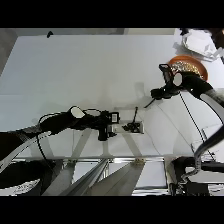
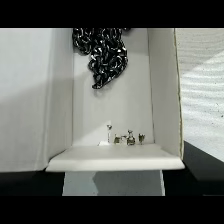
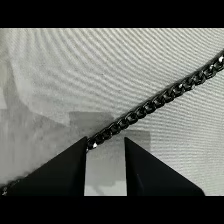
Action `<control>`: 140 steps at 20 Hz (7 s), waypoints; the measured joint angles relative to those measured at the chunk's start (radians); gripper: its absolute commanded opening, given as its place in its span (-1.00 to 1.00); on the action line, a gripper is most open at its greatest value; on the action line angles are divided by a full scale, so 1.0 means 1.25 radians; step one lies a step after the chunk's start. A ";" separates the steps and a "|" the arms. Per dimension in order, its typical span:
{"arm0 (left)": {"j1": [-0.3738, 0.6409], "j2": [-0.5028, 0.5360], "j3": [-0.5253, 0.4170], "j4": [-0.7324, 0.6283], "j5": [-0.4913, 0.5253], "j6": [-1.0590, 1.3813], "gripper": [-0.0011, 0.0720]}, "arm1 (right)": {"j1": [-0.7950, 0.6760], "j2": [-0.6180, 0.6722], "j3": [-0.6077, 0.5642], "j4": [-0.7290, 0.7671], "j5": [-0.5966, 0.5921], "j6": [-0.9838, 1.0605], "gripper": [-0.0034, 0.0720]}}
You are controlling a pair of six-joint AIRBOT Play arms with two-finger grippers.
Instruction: Fold the box and place the chain.
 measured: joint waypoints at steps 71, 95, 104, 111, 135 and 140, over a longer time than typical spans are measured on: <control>0.000 0.000 0.000 0.000 0.000 0.000 -0.23 | 0.001 0.865 -0.105 0.627 0.219 -0.482 -0.85; 0.000 0.000 0.000 0.000 0.000 0.000 -0.23 | 0.149 0.547 -0.451 0.616 0.073 -0.551 -0.73; 0.000 0.000 0.000 0.000 0.000 0.000 -0.23 | 0.170 0.546 -0.405 0.540 0.069 -0.507 -0.02; 0.000 0.000 0.000 0.000 0.000 0.000 -0.23 | 0.106 0.621 -0.343 0.252 0.168 -0.403 -0.18; 0.000 0.000 0.000 0.000 0.000 0.000 -0.23 | 0.139 0.406 -0.445 0.394 0.038 -1.017 -0.54; 0.000 0.000 0.000 0.000 0.000 -0.001 -0.23 | 0.141 0.390 -0.446 0.419 0.001 -1.019 -0.85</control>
